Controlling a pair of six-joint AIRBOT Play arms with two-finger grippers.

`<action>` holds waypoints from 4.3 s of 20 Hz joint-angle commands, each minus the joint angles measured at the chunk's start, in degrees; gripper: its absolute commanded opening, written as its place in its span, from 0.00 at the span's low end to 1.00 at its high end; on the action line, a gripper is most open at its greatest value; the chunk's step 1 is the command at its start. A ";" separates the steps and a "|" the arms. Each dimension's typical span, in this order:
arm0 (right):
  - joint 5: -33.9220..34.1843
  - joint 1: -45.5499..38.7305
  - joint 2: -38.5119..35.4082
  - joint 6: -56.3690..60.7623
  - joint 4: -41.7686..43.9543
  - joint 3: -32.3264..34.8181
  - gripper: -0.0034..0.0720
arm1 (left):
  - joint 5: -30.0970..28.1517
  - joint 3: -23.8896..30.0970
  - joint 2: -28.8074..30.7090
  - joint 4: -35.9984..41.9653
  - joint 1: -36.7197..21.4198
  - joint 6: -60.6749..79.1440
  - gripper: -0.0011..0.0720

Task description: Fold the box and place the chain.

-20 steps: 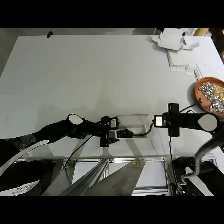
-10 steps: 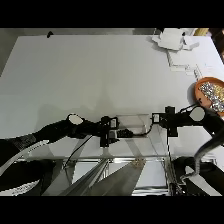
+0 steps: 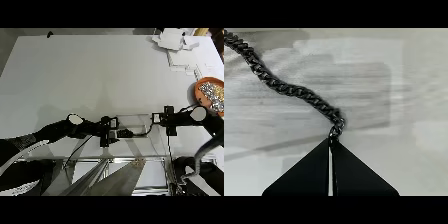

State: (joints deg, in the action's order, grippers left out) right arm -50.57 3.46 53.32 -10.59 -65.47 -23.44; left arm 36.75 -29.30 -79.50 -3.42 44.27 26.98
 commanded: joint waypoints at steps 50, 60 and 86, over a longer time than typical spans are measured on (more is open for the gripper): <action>6.93 2.60 8.72 -4.74 4.59 -1.18 0.34 | -0.02 -0.02 0.04 -0.02 0.04 0.02 0.30; -2.84 2.60 -1.66 -3.30 1.66 -1.18 0.06 | 0.00 -0.02 0.04 -0.02 0.04 0.02 0.30; 2.89 25.31 -15.58 -1.97 48.46 2.19 0.06 | 0.17 -0.02 0.04 -0.02 0.04 0.00 0.30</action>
State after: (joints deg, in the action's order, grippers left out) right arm -54.65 23.14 34.81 -12.49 -19.88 -21.30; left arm 36.93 -29.30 -79.50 -3.42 44.27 26.98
